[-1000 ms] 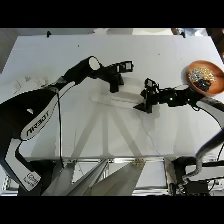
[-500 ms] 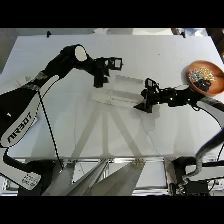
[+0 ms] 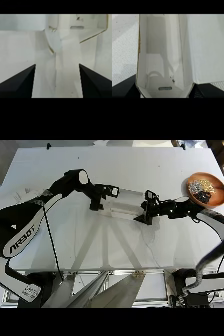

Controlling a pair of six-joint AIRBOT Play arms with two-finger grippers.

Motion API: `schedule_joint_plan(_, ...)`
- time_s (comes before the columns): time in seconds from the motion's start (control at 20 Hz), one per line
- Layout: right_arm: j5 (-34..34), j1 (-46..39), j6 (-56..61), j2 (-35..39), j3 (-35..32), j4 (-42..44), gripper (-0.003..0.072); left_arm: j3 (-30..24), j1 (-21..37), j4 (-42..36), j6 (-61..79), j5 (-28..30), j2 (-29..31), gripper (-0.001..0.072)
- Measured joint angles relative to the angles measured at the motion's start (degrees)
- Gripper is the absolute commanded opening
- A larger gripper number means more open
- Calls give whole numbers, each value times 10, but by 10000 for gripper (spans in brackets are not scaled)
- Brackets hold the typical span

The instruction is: Fold the box and place the chain.

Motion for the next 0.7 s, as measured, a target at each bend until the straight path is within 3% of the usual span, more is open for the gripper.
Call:
schedule_joint_plan(0.3, 0, 0, 0, 0, 0, 0, 548, -7, -4, -53, 34, -11, -4, 556)
schedule_joint_plan(0.35, 0, 0, 0, 0, 0, 0, 548, -8, -5, -55, 36, -15, -4, 514)
schedule_joint_plan(0.4, 0, 0, 0, 0, 0, 0, 548, -8, -7, -59, 37, -22, -4, 408)
schedule_joint_plan(0.45, 0, 0, 0, 0, 0, 0, 548, -8, -9, -60, 39, -26, -5, 377)
schedule_joint_plan(0.7, 0, 0, 0, 0, 0, 0, 548, -8, -14, -71, 41, -44, -5, 377)
